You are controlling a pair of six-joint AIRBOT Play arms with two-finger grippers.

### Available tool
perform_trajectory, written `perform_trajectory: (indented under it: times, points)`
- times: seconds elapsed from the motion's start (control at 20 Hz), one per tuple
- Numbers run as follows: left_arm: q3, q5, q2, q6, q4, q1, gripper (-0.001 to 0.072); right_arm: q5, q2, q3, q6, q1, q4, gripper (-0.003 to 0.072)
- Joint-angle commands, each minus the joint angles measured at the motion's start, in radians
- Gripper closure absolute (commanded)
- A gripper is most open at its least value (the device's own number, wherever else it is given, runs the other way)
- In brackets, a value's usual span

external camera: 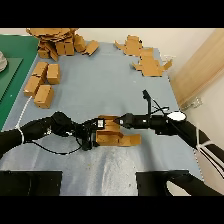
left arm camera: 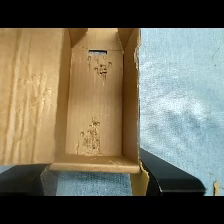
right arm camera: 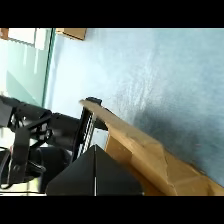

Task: Fold the box.

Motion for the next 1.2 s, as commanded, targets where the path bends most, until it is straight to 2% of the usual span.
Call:
perform_trajectory:
  times: [0.0,0.15,0.35,0.45,0.75,1.15]
  points:
    - [0.001,0.000,0.000,0.000,0.000,0.000,0.0365,0.069,-0.219,0.057,-0.019,0.002,0.086,0.0685]
    - [0.001,0.000,0.000,0.000,0.000,0.000,0.0365,0.053,-0.306,0.084,-0.062,0.002,0.066,0.0685]
    - [0.001,0.000,0.000,0.000,0.000,0.000,0.0365,0.028,-0.348,0.084,-0.060,0.002,-0.051,0.0685]
    - [0.001,0.000,0.000,0.000,0.000,0.000,0.0365,0.026,-0.369,0.084,-0.061,0.002,-0.059,0.0685]
    - [0.001,0.000,0.000,0.000,0.000,0.000,0.0365,-0.028,-0.373,0.085,-0.068,0.002,-0.123,0.0685]
    - [0.001,0.000,0.000,0.000,0.000,0.000,0.0364,-0.068,-0.340,0.109,-0.109,-0.012,-0.118,0.0685]
